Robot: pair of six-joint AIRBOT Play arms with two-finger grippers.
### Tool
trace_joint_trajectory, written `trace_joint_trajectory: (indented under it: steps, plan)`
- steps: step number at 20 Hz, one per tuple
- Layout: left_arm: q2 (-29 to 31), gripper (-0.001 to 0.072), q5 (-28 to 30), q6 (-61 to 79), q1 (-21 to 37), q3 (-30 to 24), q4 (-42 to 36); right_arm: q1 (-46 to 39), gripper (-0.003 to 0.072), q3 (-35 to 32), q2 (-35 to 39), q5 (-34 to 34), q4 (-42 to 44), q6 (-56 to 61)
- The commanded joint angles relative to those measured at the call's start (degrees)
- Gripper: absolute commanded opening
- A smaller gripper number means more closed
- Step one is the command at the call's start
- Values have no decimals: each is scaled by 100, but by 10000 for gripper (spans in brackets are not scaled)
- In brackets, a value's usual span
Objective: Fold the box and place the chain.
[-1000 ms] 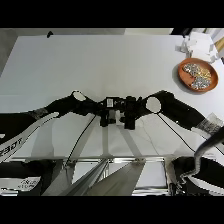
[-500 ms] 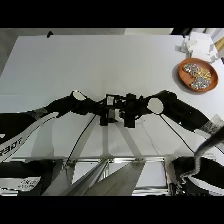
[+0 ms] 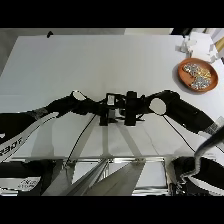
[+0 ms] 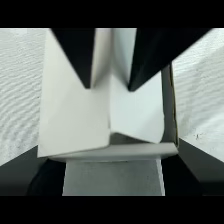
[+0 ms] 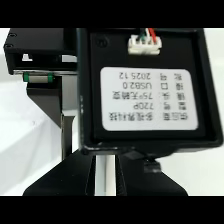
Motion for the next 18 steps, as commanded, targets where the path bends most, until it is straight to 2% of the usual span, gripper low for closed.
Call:
trace_joint_trajectory:
  steps: [1,6,12,13,14,15,18]
  plan:
    - [4,72,4,0,-4,2,-2,0,102,-90,-37,74,26,0]
    - [4,72,4,0,-4,0,-2,0,100,-284,-37,-81,26,0]
    - [4,72,2,0,-4,2,-2,61,118,-297,-42,63,267,-4]
    - [4,72,2,0,-4,2,-2,120,173,-297,-42,85,269,-17]
    - [4,72,4,0,-4,2,-2,157,287,-297,-39,72,273,-22]
    - [4,72,4,0,-4,2,-2,160,352,-295,-22,42,315,-22]
    - [4,72,2,0,-4,2,-2,101,352,-295,170,33,321,-22]
